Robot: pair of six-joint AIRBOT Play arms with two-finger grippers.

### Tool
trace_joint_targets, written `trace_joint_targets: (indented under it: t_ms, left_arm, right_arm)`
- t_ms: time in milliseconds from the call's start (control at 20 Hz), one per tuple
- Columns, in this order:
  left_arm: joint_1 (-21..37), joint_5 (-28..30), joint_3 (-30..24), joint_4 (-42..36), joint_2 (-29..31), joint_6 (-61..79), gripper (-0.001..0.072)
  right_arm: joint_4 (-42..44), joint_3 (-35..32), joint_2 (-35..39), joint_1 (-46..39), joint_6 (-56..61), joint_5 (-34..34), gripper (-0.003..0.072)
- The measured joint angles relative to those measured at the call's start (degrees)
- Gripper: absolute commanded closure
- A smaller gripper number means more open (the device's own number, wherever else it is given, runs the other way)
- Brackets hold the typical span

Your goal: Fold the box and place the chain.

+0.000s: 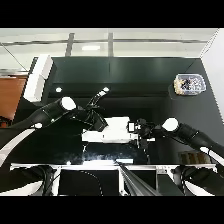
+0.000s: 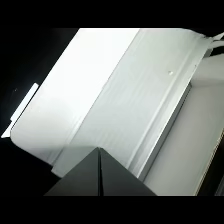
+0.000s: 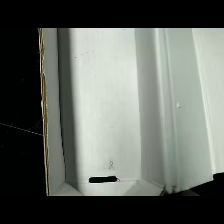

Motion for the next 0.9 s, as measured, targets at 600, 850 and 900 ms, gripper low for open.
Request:
trace_joint_targets:
  t_ms: [600, 850, 900]
  left_arm:
    - [10.08, -6.51, -8.72, 8.66, 22.36, 1.75, 0.0584]
    - [9.46, -8.5, -15.54, 5.55, 26.14, 19.43, -0.0002]
    - [8.11, -7.19, -16.28, 5.77, 26.21, 22.53, -0.0002]
  right_arm:
    - [0.07, 0.0, 0.0, 0.0, 0.22, -0.2, 0.055]
    - [0.07, 0.0, 0.0, 0.0, 0.22, -0.17, 0.055]
    - [0.07, 0.0, 0.0, 0.0, 0.22, -0.17, 0.055]
